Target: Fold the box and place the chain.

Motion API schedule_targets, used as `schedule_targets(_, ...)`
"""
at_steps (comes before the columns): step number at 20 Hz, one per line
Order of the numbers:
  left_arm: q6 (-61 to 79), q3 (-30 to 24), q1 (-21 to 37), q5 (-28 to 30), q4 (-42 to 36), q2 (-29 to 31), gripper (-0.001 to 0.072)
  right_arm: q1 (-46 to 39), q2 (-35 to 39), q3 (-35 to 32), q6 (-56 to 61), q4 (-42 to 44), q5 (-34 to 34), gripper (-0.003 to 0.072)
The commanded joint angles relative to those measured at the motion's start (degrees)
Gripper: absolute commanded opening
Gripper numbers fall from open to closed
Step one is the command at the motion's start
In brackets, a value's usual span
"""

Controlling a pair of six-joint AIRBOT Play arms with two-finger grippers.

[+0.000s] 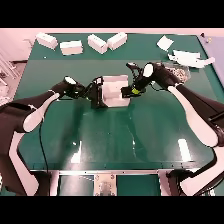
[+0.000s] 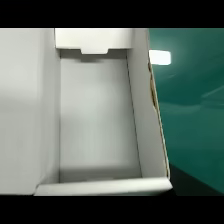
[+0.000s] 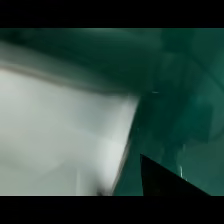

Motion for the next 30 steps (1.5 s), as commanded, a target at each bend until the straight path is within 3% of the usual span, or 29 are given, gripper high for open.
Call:
schedule_targets(1, -0.31, 0.07, 0.26, 2.32, -0.24, 0.04, 0.0469, 1.36, -1.42, 3.91, 1.88, -2.38, 4.85, 0.0454)
schedule_targets(6, -0.28, 0.07, 0.26, 2.08, -0.26, 0.04, 0.0469, 2.99, -1.99, 5.90, 2.23, -3.48, 5.14, 0.0446)
schedule_targets(10, -0.28, 0.07, 0.26, 2.05, -0.26, 0.04, 0.0468, 3.87, -2.01, 5.99, 2.25, -3.74, 5.86, 0.0393)
schedule_targets(14, -0.28, 0.07, 0.26, 2.05, -0.26, 0.04, 0.0469, 3.87, -2.01, 5.99, 2.95, -3.72, 6.88, 0.0269)
schedule_targets(18, -0.28, 0.07, 0.26, 2.10, -0.28, 0.02, 0.0469, 4.13, -2.29, 5.99, 3.23, -3.93, 8.57, 0.0063)
schedule_targets(20, -0.28, 0.07, 0.26, 2.08, -0.28, 0.02, 0.0469, 4.24, -2.36, 5.99, 3.21, -3.91, 8.50, 0.0038)
schedule_targets(21, -0.28, 0.07, 0.26, 2.05, -0.28, 0.02, 0.0469, 4.22, -2.34, 6.05, 3.19, -3.93, 8.48, 0.0042)
schedule_targets(22, -0.28, 0.07, 0.26, 2.05, -0.26, 0.04, 0.0468, 4.13, -2.27, 6.36, 3.21, -3.87, 8.55, 0.0163)
schedule_targets(23, -0.28, 0.07, 0.26, 2.01, -0.28, 0.04, 0.0468, 4.11, -1.99, 6.69, 3.21, -3.87, 8.52, 0.0339)
schedule_targets(24, -0.28, 0.07, 0.26, 2.05, -0.26, 0.02, 0.0468, 4.11, -1.49, 7.23, 3.19, -3.91, 8.50, 0.0423)
schedule_targets(30, -0.28, 0.07, 0.26, 1.99, -0.26, 0.04, 0.0469, 1.33, 4.76, 11.13, 3.10, -8.17, 8.59, 0.0420)
